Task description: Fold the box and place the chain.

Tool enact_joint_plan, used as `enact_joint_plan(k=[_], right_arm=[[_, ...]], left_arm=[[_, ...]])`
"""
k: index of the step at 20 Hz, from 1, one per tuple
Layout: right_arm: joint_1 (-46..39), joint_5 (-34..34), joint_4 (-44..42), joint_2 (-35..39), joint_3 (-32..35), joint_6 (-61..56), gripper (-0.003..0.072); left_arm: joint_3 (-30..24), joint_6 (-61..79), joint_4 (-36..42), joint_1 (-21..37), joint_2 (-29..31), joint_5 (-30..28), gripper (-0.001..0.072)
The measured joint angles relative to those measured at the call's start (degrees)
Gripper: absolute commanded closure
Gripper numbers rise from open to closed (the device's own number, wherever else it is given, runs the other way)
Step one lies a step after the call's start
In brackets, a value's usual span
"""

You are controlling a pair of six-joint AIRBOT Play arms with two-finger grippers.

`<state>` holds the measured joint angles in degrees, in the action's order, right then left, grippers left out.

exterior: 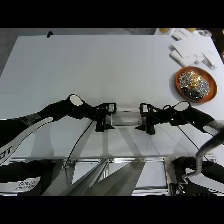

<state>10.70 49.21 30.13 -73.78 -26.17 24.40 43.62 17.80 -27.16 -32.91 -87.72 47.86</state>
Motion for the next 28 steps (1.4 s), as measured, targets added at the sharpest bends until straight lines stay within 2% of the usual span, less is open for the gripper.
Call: enact_joint_plan(k=[12, 13, 14, 16, 17, 21, 23, 25, 27, 28], right_arm=[[-0.02, 0.15, 0.02, 0.0, 0.0, 0.04, 0.0443], [-0.02, 0.31, 0.15, 0.0, 0.0, -0.13, 0.0358], [-0.02, 0.42, 0.81, 0.11, 0.0, -0.61, 0.0117], [-0.07, 0.79, 3.63, 0.94, 0.0, -2.62, 0.0024], [-0.04, 0.68, 4.83, 1.6, 0.0, -4.09, 0.0006], [-0.07, -0.02, 12.79, 6.32, 0.07, -12.22, 0.0009], [-0.07, 0.02, 16.48, 9.86, 0.07, -16.17, 0.0091], [-0.07, 0.35, 20.35, 13.9, 0.07, -19.96, 0.0228], [-0.04, 1.36, 23.67, 17.92, 0.07, -23.12, 0.0605], [-0.04, 1.9, 24.46, 19.89, 0.07, -24.26, 0.0669]], left_arm=[[0.0, -0.02, -0.7, 0.0, 0.0, -0.04, 0.0559], [0.0, -0.02, -0.72, 0.0, 0.0, -0.04, 0.0559], [0.0, 0.02, -0.76, 0.0, 0.0, -0.04, 0.0559], [0.0, 0.22, -0.94, 0.0, 0.0, -0.04, 0.0559], [0.0, 0.17, -0.92, 0.0, 0.0, -0.04, 0.0559], [-0.02, 0.04, -0.85, 0.0, 0.0, -0.04, 0.0559], [-0.02, 0.02, -0.81, 0.0, 0.0, -0.04, 0.0559], [-0.02, 0.0, -0.79, 0.0, 0.0, -0.04, 0.0559], [-0.02, -0.02, -0.76, 0.0, 0.0, -0.04, 0.0559], [-0.02, -0.04, -0.74, 0.0, 0.0, -0.04, 0.0559]])
